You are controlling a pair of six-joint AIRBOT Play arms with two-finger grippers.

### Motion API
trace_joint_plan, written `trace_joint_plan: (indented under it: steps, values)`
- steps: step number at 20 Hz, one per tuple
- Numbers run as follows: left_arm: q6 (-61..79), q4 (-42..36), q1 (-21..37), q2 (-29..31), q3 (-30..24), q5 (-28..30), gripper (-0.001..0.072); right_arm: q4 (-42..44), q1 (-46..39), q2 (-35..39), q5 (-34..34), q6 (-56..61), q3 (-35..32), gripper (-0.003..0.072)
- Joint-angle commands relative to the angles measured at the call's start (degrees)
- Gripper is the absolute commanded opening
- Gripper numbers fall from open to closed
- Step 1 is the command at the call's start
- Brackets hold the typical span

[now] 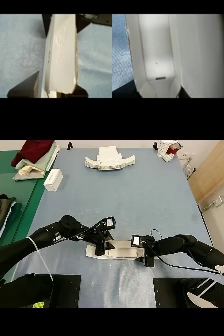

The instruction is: Fold the box.

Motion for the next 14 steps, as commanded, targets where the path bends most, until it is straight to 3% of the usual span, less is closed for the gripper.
trace_joint_plan:
  steps: [1,2,3,5,6,8,11,14]
  values:
    - [-14.49,10.21,0.42,4.68,0.07,-0.66,0.0331,0.02,0.00,-0.02,0.04,0.02,0.04,0.0532]
    - [-21.40,15.54,1.16,7.32,0.07,-1.66,0.0526,0.02,0.00,0.00,0.04,0.02,0.04,0.0532]
    - [-30.71,20.52,2.23,10.34,0.07,-2.80,0.0627,0.02,0.00,-0.02,0.02,0.02,0.04,0.0532]
    - [-44.83,28.04,4.72,15.82,0.07,-6.67,0.0625,0.02,0.00,0.00,0.04,0.02,0.04,0.0532]
    - [-49.33,29.64,5.75,17.99,0.04,-9.01,0.0601,0.02,0.00,0.00,0.04,0.02,0.04,0.0532]
    - [-54.18,29.31,6.23,21.14,0.04,-15.17,0.0013,0.02,0.00,-0.02,0.04,0.02,0.04,0.0532]
    - [-60.22,19.39,2.47,20.57,-0.02,-19.58,0.0015,0.02,0.00,0.00,0.04,0.02,0.04,0.0532]
    - [-60.87,8.81,-3.91,15.65,0.07,-13.38,0.0015,0.02,0.00,0.00,0.04,0.02,0.04,0.0532]
